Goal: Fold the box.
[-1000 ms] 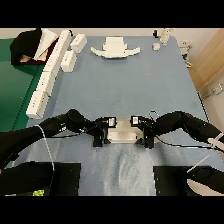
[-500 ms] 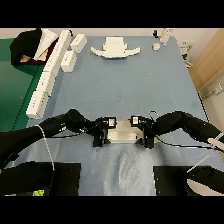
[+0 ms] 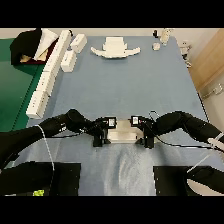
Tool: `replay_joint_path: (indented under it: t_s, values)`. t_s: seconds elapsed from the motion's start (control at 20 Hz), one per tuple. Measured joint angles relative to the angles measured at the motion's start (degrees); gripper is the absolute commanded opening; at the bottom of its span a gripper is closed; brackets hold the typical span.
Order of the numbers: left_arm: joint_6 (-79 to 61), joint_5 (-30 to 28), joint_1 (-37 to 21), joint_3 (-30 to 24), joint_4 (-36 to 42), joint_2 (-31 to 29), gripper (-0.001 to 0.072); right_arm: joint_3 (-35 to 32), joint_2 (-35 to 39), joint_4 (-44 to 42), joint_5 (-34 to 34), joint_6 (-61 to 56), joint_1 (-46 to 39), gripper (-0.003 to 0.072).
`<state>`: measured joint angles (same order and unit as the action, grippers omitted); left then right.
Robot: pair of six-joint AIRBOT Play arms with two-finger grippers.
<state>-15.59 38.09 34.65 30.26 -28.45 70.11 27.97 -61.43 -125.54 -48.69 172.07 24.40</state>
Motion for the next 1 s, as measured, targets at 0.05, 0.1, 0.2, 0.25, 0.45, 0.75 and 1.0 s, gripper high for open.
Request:
replay_joint_path:
  t_s: [0.05, 0.1, 0.2, 0.25, 0.45, 0.75, 1.0]
  values:
    - [-0.02, 0.0, 0.0, 0.0, 0.0, 0.0, 0.0443, 0.0, 0.0, 0.0, 0.0, 0.0, 0.0, 0.0528]
    - [0.0, 0.0, 0.0, 0.0, 0.0, 0.0, 0.0442, 0.0, 0.0, 0.0, 0.02, 0.0, 0.0, 0.0528]
    - [0.0, 0.0, 0.0, 0.0, 0.0, 0.0, 0.0442, 0.0, 0.0, -0.02, 0.04, 0.0, 0.0, 0.053]
    - [0.0, 0.0, 0.0, 0.0, 0.0, 0.0, 0.0442, 0.0, 0.0, 0.0, 0.04, -0.02, 0.0, 0.0533]
    - [-0.09, 0.57, 0.0, 0.0, -0.24, 0.0, 0.0442, 0.0, 0.28, 0.7, 0.0, -1.97, 0.02, 0.072]
    - [-0.09, 0.24, 0.0, -0.04, -0.09, 0.0, 0.0442, 0.28, 5.77, 11.69, -0.74, -12.52, 0.02, 0.072]
    - [-0.09, 0.13, 0.0, -0.04, -0.02, 0.0, 0.0442, 3.41, 13.4, 22.99, -8.74, -32.98, 0.0, 0.0517]
